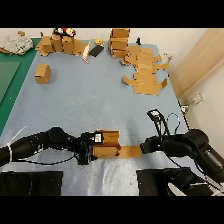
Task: Fold the box.
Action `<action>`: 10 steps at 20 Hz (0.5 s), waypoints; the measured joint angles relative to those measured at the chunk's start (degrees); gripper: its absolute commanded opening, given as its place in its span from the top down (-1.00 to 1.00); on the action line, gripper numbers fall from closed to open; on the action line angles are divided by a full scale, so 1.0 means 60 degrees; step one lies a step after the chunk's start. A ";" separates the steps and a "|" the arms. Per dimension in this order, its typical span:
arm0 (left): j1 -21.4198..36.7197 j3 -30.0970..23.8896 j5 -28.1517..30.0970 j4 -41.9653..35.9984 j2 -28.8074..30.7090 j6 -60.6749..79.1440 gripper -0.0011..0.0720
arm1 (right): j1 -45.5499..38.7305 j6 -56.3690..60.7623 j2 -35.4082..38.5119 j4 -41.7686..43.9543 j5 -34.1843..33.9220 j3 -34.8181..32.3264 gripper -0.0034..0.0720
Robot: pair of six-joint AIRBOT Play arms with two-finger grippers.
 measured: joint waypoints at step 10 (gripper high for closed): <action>0.0000 0.0000 -0.0004 0.0004 0.0000 0.0000 -0.46 | -0.0168 0.0193 -0.1632 0.1515 0.0641 -0.0229 0.90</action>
